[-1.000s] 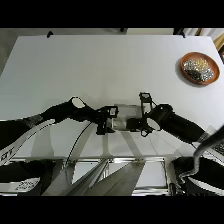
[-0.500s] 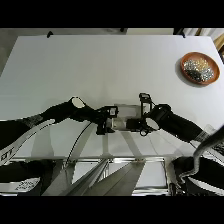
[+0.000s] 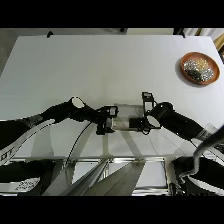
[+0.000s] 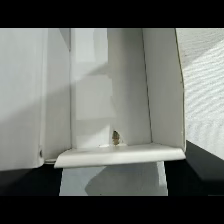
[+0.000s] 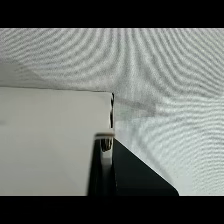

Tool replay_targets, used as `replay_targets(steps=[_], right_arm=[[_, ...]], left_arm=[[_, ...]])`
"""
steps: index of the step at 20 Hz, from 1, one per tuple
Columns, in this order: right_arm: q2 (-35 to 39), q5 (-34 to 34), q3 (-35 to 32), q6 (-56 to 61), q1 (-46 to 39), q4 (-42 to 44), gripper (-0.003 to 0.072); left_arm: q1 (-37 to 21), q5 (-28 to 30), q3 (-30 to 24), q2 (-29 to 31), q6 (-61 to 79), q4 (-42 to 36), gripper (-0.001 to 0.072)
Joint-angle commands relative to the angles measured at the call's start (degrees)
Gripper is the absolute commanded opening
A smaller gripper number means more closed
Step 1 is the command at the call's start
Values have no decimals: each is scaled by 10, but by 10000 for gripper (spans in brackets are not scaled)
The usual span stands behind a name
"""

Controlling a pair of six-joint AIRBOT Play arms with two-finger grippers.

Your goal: Fold the box and place the chain.

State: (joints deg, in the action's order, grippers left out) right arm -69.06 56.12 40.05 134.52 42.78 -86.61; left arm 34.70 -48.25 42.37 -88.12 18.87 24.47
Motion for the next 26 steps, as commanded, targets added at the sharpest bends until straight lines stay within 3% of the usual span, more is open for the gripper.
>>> replay_targets(steps=[1,3,12,14,15,16,18,22,23,24,26], right_arm=[[0,17,0,-29,0,3,29],[0,15,0,-35,0,3,237],[-22,13,0,-34,-1,-2,241],[-23,13,0,-29,-1,-4,205],[-23,13,0,-28,-1,-6,102],[-23,13,0,-28,-1,-6,58],[-23,13,0,-28,-1,-6,19],[-23,13,0,-31,-1,-6,24],[-23,13,0,-31,-1,-6,117],[-20,14,1,-31,-1,-7,256],[-8,14,4,-53,0,-10,281]], left_arm=[[0,0,0,0,0,0,253],[0,0,0,0,0,0,253],[0,0,0,0,0,0,253],[0,0,0,0,0,0,253],[0,0,0,0,0,0,253],[0,0,0,0,0,0,253],[0,0,0,0,0,0,253],[0,0,0,0,0,0,253],[0,0,0,0,0,0,253],[0,0,0,0,0,0,253],[0,0,0,0,0,0,253]])
